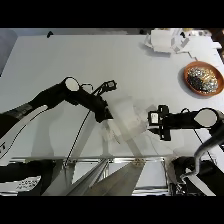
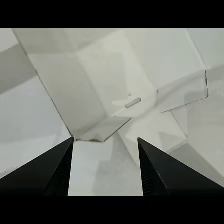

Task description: Fold the box and place the chain.

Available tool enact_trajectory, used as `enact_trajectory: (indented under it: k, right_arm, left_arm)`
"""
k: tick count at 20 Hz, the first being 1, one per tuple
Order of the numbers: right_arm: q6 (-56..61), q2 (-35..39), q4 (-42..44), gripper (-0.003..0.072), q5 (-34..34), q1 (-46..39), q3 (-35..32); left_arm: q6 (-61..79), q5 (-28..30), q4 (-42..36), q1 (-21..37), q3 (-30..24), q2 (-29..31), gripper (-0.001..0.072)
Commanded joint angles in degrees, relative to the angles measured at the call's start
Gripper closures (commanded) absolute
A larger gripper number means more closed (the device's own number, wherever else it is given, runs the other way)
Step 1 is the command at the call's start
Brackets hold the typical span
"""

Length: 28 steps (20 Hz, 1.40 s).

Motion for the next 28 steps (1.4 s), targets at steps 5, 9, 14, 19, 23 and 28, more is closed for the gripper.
enact_trajectory:
  k: [5,9,14,19,23,28]
  right_arm:
    - [0.44,-0.04,-0.04,0.024,-0.13,0.04,-0.02]
    - [0.59,-0.04,-0.04,0.0253,-1.2,0.04,-0.02]
    - [0.63,-0.04,-0.04,0.0253,-1.27,0.04,-0.02]
    - [0.66,-0.04,0.15,0.0286,-1.29,0.04,-0.02]
    - [0.66,-0.02,0.7,0.0285,-1.31,0.04,-0.02]
    - [0.63,-0.02,2.69,0.0285,-1.51,0.04,-0.02]
  left_arm:
    - [-3.39,-4.15,-6.36,-0.72,0.02,-5.77,0.0316]
    - [-2.78,-1.68,-6.16,-3.34,0.02,-5.86,0.0527]
    - [-2.64,2.75,-2.27,-4.7,0.02,-5.84,0.0699]
    - [3.74,5.62,0.24,-3.5,0.04,-2.1,0.0705]
    - [3.67,12.33,11.34,-2.16,0.07,5.77,0.0705]
    - [3.04,9.79,24.13,-1.7,2.43,9.53,0.0707]
